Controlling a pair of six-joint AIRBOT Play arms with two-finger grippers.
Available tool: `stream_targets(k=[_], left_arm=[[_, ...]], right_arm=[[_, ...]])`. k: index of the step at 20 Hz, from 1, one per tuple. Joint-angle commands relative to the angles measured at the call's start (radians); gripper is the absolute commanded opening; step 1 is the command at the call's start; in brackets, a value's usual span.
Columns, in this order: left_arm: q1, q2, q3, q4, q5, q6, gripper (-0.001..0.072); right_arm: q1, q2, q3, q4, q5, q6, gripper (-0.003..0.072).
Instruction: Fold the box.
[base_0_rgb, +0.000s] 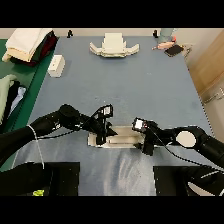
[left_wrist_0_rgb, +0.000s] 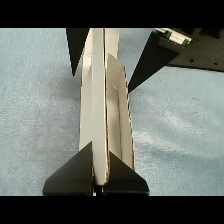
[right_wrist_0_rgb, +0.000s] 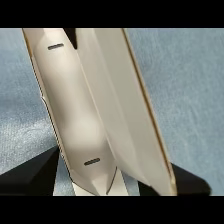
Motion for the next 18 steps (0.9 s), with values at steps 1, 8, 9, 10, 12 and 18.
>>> stream_targets(k=[1, 8, 9, 10, 12, 18], left_arm=[[0.000, -0.001, 0.000, 0.000, 0.000, 0.000, 0.0014], [0.000, -0.001, 0.000, 0.000, 0.000, 0.000, 0.0013], [0.000, -0.001, 0.000, 0.000, 0.000, 0.000, 0.0014], [0.000, -0.001, 0.000, 0.000, 0.000, 0.000, 0.0014], [0.000, -0.001, 0.000, 0.000, 0.000, 0.000, 0.0013], [0.000, -0.001, 0.000, 0.000, 0.000, 0.000, 0.0013]], right_arm=[[-0.010, 0.000, -0.002, 0.031, 0.087, -0.032, 0.0703], [-0.132, -0.016, -0.035, 0.189, 0.105, -0.248, 0.0696], [-0.171, -0.017, -0.048, 0.252, 0.107, -0.336, 0.0696], [-0.211, -0.017, -0.060, 0.312, 0.106, -0.422, 0.0696], [-0.272, -0.035, -0.067, 0.386, 0.122, -0.531, 0.0696], [-0.299, -0.144, -0.067, 0.437, 0.159, -0.662, 0.0696]])
